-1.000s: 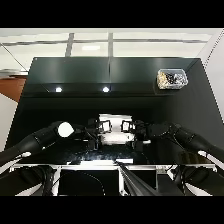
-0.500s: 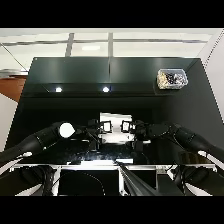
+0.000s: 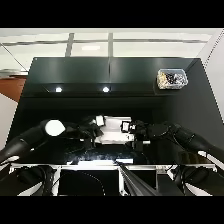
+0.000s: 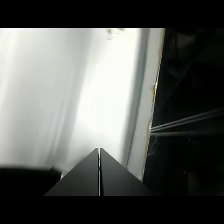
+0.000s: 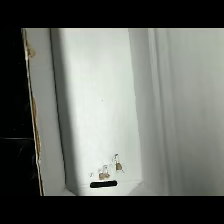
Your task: Fold the box and place the chain.
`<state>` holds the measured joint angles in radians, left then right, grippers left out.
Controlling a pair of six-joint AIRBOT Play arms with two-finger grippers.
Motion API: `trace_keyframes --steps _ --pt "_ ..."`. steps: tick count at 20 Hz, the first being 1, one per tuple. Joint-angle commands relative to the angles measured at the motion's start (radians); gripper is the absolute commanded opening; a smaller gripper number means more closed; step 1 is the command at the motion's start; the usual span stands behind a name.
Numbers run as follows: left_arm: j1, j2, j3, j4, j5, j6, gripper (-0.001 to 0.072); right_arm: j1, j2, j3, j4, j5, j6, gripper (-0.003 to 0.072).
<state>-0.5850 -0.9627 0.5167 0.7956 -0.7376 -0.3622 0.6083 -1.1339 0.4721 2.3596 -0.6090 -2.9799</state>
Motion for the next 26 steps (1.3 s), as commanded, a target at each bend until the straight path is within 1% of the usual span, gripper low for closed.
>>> trace_keyframes --steps 1,3,5,6,9,11,13,14,16,18,20,23,24,26 --pt "0.174 0.158 0.002 0.070 -0.134 -0.320 0.0033 0.001 0.000 0.000 0.000 -0.001 -0.001 0.0547" --pt "0.316 0.220 0.000 0.152 -0.201 -0.496 0.0034 0.001 0.000 0.000 0.000 -0.001 -0.001 0.0547" --pt "0.449 0.234 0.000 0.231 -0.288 -0.576 0.0033 0.001 0.000 0.000 0.000 -0.001 -0.001 0.0547" --pt "0.509 0.231 -0.008 0.245 -0.294 -0.637 0.0033 0.001 0.000 0.000 0.000 0.000 -0.001 0.0547" --pt "0.652 0.196 -0.086 0.236 -0.266 -1.021 0.0033 0.001 0.000 0.000 -0.001 0.000 -0.001 0.0547" --pt "0.701 0.130 -0.136 0.185 -0.299 -1.026 0.0034 0.001 0.000 0.000 0.000 0.000 -0.001 0.0547" --pt "0.697 0.045 -0.171 0.074 -0.316 -0.906 0.0034 0.001 0.000 0.000 0.000 0.000 -0.001 0.0547" --pt "0.684 -0.003 -0.180 -0.004 -0.327 -0.810 0.0034 0.001 0.000 0.000 0.000 0.000 -0.001 0.0547" --pt "0.643 -0.093 -0.181 -0.119 -0.330 -0.723 0.0033 0.001 0.000 0.000 0.000 0.000 -0.001 0.0547" --pt "0.586 -0.166 -0.180 -0.171 -0.282 -0.697 0.0032 0.001 0.000 0.000 0.000 0.000 -0.001 0.0547" --pt "0.523 -0.212 -0.180 -0.201 -0.236 -0.684 0.0033 0.001 0.000 0.000 0.000 -0.001 -0.001 0.0547" --pt "0.439 -0.221 -0.178 -0.268 -0.221 -0.611 0.0035 0.001 0.000 0.000 0.000 0.000 -0.001 0.0547" --pt "0.417 -0.221 -0.178 -0.275 -0.215 -0.610 0.0057 0.001 0.000 0.000 0.000 0.000 -0.001 0.0547" --pt "0.383 -0.221 -0.177 -0.282 -0.208 -0.610 0.0226 0.001 0.000 0.000 0.000 0.000 -0.001 0.0547"
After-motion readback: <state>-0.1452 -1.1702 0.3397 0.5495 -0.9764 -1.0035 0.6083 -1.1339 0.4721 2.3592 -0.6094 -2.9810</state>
